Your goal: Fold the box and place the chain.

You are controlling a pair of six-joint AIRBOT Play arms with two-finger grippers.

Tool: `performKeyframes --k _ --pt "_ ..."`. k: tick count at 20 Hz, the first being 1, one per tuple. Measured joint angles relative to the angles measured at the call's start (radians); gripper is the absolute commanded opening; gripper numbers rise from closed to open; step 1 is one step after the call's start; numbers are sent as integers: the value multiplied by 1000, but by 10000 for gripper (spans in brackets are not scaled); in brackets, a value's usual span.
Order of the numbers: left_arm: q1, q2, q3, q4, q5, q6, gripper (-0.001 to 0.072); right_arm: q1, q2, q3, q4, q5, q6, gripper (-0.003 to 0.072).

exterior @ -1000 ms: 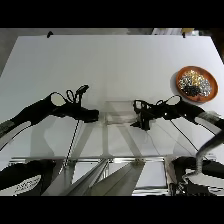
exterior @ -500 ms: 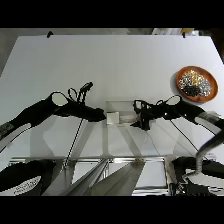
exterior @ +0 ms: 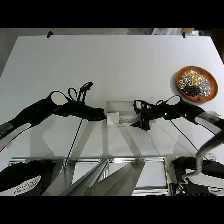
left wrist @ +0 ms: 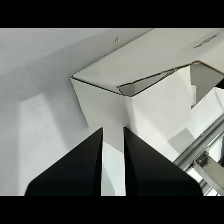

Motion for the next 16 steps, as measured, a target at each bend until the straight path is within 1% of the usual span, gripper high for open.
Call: performKeyframes --k 5,6,7,10,13,16 --pt "11 23 0 54 -24 -62 160 0 0 0 0 -1 0 339" --pt "12 29 1 60 -27 -71 204 0 0 0 0 -1 0 339" --pt "12 35 1 65 -29 -79 285 0 0 0 0 -1 0 339" --pt "8 47 3 74 -32 -107 292 0 0 0 0 -1 0 339" --pt "-18 52 3 79 -29 -122 292 0 0 0 0 -1 0 339" --pt "-50 54 5 81 3 -149 294 0 0 0 0 -1 0 339"
